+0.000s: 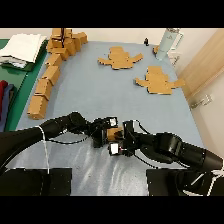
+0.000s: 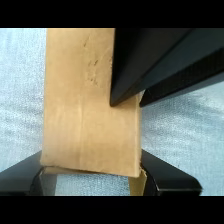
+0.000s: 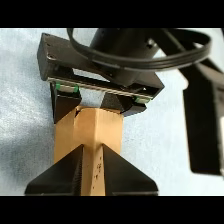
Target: Fold the box.
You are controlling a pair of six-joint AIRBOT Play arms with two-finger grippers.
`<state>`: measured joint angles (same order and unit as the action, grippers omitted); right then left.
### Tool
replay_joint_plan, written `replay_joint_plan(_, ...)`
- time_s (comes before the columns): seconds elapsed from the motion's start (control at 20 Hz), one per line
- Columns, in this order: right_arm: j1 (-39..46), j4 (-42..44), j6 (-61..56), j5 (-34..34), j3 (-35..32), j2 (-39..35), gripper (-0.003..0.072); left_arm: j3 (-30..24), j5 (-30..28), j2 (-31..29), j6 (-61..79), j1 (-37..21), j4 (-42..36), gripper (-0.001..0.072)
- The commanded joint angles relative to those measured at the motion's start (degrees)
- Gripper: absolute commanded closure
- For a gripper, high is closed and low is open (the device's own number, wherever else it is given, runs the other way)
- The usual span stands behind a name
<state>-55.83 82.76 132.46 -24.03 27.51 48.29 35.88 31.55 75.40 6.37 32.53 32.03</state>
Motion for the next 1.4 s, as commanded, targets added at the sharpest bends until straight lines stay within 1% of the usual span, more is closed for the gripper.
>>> replay_joint_plan(0.0, 0.0, -0.1, 0.0, -0.1, 0.1, -0.3, 0.0512, 0.0, 0.0, 0.0, 0.0, 0.0, 0.0, 0.0231)
replay_joint_plan(0.45, 0.0, -0.5, 0.0, -0.6, 0.2, -0.9, 0.0526, 0.0, 0.0, 0.0, 0.0, 0.0, 0.0, 0.0231)
replay_joint_plan(0.5, 0.0, -0.5, 0.0, -0.7, 0.2, -0.9, 0.0534, 0.0, 0.0, 0.0, 0.0, 0.0, 0.0, 0.0231)
replay_joint_plan(0.6, 0.0, -0.4, 0.0, -1.2, 0.2, -0.9, 0.0594, 0.0, 0.0, 0.0, 0.0, 0.0, 0.0, 0.0231)
replay_joint_plan(1.0, 0.0, 3.1, 0.0, -2.1, 0.1, 0.4, 0.0593, 0.0, 0.0, 0.0, 0.0, 0.0, 0.0, 0.0231)
replay_joint_plan(1.2, 0.0, 5.8, 0.1, -3.8, 0.1, 0.5, 0.059, 0.0, 0.0, 0.0, 0.0, 0.0, 0.0, 0.0231)
replay_joint_plan(1.35, 0.0, 6.0, 0.1, -4.5, 0.1, 0.7, 0.059, 0.0, 0.0, 0.0, 0.0, 0.0, 0.0, 0.0231)
